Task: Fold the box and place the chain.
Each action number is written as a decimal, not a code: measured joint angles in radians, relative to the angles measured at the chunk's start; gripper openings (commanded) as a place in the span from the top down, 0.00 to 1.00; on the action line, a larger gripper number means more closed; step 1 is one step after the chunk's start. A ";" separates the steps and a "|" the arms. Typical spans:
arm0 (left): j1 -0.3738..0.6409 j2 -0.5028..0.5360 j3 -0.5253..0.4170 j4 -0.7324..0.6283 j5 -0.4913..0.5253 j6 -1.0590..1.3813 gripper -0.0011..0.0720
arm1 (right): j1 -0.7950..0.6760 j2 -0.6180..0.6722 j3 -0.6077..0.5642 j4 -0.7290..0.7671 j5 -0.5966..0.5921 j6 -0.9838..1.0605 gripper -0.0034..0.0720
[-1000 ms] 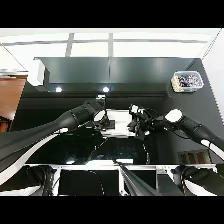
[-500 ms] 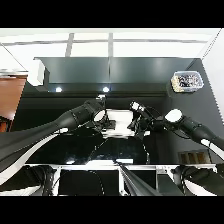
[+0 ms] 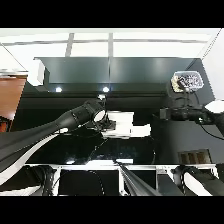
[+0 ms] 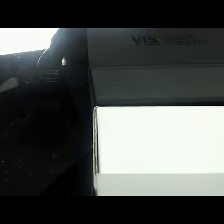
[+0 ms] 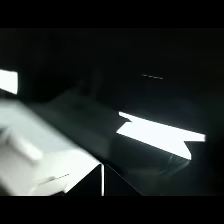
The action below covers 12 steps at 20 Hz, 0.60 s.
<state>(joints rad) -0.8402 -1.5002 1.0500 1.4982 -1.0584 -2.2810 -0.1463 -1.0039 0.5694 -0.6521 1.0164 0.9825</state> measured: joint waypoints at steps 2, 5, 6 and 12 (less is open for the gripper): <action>0.000 0.000 0.000 0.000 0.000 0.000 0.94 | -0.039 0.006 -0.055 -0.013 -0.057 0.132 0.94; 0.000 0.000 0.000 0.000 0.000 0.000 0.94 | -0.011 -0.008 -0.124 -0.027 -0.100 0.241 0.94; 0.000 0.000 0.000 0.000 -0.001 0.000 0.94 | 0.019 -0.024 -0.138 -0.028 -0.098 0.262 0.94; 0.000 0.000 0.000 0.000 -0.001 -0.001 0.94 | 0.231 -0.126 -0.125 0.019 -0.074 0.261 0.90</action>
